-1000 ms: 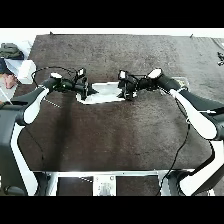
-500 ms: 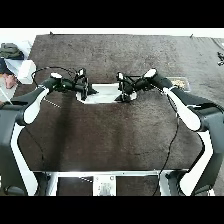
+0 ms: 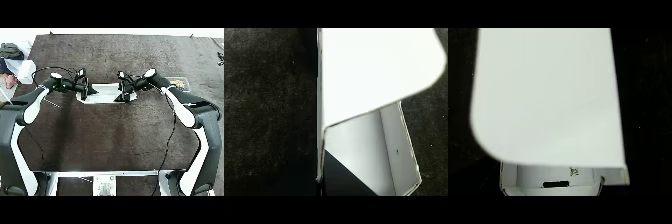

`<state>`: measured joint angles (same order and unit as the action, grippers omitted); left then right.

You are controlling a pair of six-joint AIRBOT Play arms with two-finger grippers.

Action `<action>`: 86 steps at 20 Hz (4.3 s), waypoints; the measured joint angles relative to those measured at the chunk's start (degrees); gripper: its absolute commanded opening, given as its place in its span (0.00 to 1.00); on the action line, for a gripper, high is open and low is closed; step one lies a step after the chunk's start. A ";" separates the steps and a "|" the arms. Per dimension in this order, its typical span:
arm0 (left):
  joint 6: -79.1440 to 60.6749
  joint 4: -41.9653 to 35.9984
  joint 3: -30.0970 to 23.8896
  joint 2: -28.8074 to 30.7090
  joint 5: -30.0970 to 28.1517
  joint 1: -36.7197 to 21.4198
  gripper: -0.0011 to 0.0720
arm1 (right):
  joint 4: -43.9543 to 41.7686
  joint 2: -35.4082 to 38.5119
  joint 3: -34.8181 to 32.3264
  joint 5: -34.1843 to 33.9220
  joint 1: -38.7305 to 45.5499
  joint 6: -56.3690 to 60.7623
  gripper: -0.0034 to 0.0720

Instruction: Fold the box and place the chain.

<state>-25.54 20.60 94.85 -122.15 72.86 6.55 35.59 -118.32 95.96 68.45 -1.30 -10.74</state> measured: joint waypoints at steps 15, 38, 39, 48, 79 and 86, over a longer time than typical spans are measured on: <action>0.02 -0.04 0.00 0.00 -0.04 0.02 0.03 | -0.22 -1.42 0.13 0.07 0.22 -0.02 0.78; 0.02 -0.04 0.00 0.00 -0.04 0.00 0.03 | 0.61 -1.42 0.13 -1.60 -0.61 -1.64 0.47; 0.02 -0.04 0.00 0.00 -0.04 0.00 0.03 | 0.61 -1.42 0.13 -1.60 -0.61 -1.64 0.47; 0.02 -0.04 0.00 0.00 -0.02 0.00 0.03 | 0.61 -1.42 0.13 -1.60 -0.61 -1.64 0.47; 5.07 0.57 0.87 7.04 11.37 -8.24 0.03 | 0.59 -1.42 0.13 -1.57 -0.63 -1.66 0.47; 12.57 6.73 -0.59 16.17 11.85 -6.82 0.02 | 0.59 -1.42 0.13 -1.60 -0.63 -1.66 0.47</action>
<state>-12.97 27.33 94.26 -105.97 84.71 -0.27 36.18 -119.74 96.09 66.85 -1.93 -12.40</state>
